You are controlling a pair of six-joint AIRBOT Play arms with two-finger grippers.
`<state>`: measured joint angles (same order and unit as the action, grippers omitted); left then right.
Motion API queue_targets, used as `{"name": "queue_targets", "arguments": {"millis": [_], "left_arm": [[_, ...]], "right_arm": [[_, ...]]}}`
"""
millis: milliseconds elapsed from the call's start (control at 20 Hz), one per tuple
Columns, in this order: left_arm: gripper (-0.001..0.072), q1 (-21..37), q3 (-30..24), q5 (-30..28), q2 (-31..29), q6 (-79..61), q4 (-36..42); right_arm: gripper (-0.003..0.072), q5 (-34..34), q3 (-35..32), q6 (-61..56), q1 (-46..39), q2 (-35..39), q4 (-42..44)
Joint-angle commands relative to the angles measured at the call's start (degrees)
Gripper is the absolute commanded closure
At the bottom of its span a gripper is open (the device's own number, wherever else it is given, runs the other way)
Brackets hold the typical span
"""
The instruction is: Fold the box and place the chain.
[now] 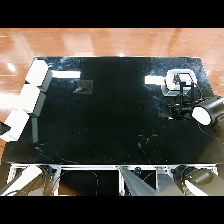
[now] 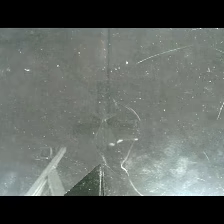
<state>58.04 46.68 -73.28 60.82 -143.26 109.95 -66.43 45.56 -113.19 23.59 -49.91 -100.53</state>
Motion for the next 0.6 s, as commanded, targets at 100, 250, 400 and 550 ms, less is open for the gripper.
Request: {"name": "queue_targets", "arguments": {"millis": [100, 250, 400, 550], "left_arm": [[0.0221, -0.7, -0.1, 0.3, 0.9, -0.9, 0.3], [0.0080, -1.0, -0.1, 1.3, 0.9, -0.5, 0.2], [0.0079, -1.0, 0.3, 1.5, 0.8, -0.1, 0.1], [0.0083, -1.0, 3.3, 1.8, 0.7, 6.3, 5.0]], "right_arm": [[0.0663, 0.0, 0.0, -0.4, 0.0, 0.0, 0.0], [0.0663, 0.1, 0.0, -0.4, 0.0, 0.0, 0.0], [0.0663, 0.1, 0.0, -0.4, 0.0, 0.0, 0.0], [0.0655, 1.9, 0.1, 0.0, 0.0, 0.0, -0.2]]}}
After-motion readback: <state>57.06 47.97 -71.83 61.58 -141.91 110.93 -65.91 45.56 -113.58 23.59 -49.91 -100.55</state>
